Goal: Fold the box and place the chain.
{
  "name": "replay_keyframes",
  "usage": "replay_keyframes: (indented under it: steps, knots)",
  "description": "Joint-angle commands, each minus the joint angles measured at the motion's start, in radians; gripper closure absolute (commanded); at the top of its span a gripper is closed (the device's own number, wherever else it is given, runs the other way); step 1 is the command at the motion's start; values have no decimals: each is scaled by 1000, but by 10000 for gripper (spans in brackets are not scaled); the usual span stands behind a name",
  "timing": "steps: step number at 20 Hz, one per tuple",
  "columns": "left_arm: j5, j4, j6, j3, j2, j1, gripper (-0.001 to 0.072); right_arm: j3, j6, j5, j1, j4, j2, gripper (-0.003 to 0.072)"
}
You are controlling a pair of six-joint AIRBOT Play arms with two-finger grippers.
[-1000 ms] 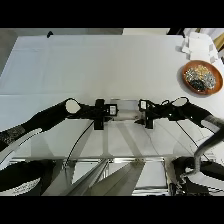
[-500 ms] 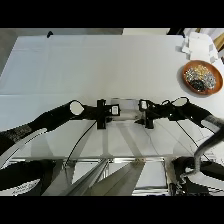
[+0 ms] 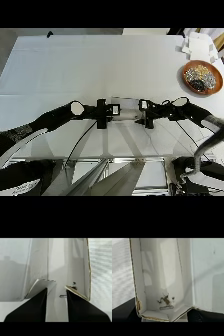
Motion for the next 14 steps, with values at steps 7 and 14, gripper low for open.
replay_keyframes:
  steps: [7, 14]
  knots:
    - [3, -23, 0, 0, -1, -1, 270, 0, 0, 1, 0, 0, 0, 294]
    - [-19, 8, -12, 0, 31, 14, 563, 0, 0, 1, 0, 0, 0, 294]
